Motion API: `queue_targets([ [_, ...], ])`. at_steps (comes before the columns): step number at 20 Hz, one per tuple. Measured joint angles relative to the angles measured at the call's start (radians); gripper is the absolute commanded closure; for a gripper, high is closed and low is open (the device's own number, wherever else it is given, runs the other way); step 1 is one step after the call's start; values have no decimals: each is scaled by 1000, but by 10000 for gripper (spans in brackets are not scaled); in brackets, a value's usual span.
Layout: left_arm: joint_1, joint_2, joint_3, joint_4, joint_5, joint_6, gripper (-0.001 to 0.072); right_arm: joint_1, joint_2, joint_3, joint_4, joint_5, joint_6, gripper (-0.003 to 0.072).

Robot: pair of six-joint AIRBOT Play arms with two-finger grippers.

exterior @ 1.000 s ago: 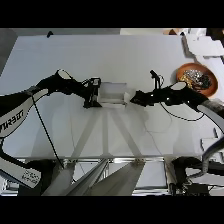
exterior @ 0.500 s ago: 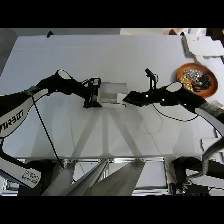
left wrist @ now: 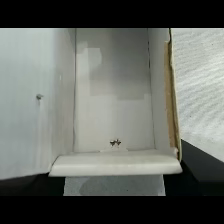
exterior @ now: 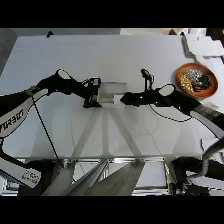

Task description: Fold the box and place the chain.

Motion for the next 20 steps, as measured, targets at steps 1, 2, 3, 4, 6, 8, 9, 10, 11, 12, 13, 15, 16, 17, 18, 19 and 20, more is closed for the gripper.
queue_targets([
  [1, 0, 0, 0, 0, 0, 0, 434, 4, 0, 0, -23, -10, 22, 322],
  [2, 0, 0, 0, 0, 0, 0, 434, 7, 0, 0, -43, -19, 40, 323],
  [3, 0, 0, 0, 0, 0, 0, 434, 9, 0, 0, -61, -29, 53, 323],
  [4, 0, 0, 0, 0, 0, 0, 434, 11, 0, 0, -71, -40, 68, 323],
  [6, 0, 0, 0, -1, 0, -1, 434, 13, -1, 0, -85, -68, 99, 323],
  [8, 0, 0, 0, -2, 1, -2, 434, 13, -6, -2, -109, -102, 123, 323],
  [9, 0, 0, 0, -2, 1, -1, 434, 13, -3, 0, -106, -113, 129, 322],
  [10, 0, 0, 0, -2, 1, -1, 434, 14, -2, 0, -101, -114, 132, 321],
  [11, 0, 0, 0, -2, 1, -1, 434, 14, -3, -2, -106, -103, 140, 292],
  [12, 0, 0, 0, -2, 1, 0, 434, 14, -2, 0, -101, -113, 142, 274],
  [13, 0, 0, 0, -2, 1, 0, 434, 14, -1, 0, -100, -114, 144, 237],
  [15, 0, 0, 0, -2, 1, 0, 434, 19, 1, 0, -101, -114, 144, 202],
  [16, 0, 0, 0, -2, 1, 0, 434, 25, 2, 1, -110, -114, 144, 202],
  [17, 0, 0, 0, -2, 1, 0, 434, 31, 3, 3, -124, -116, 143, 202],
  [18, 0, 0, 0, -2, 1, 0, 434, 38, 4, 7, -145, -124, 146, 202],
  [19, 0, 0, 0, -2, 1, 0, 434, 48, 4, 12, -176, -122, 159, 204],
  [20, 0, 0, 0, -1, 0, 0, 434, 59, 5, 19, -212, -126, 188, 209],
])
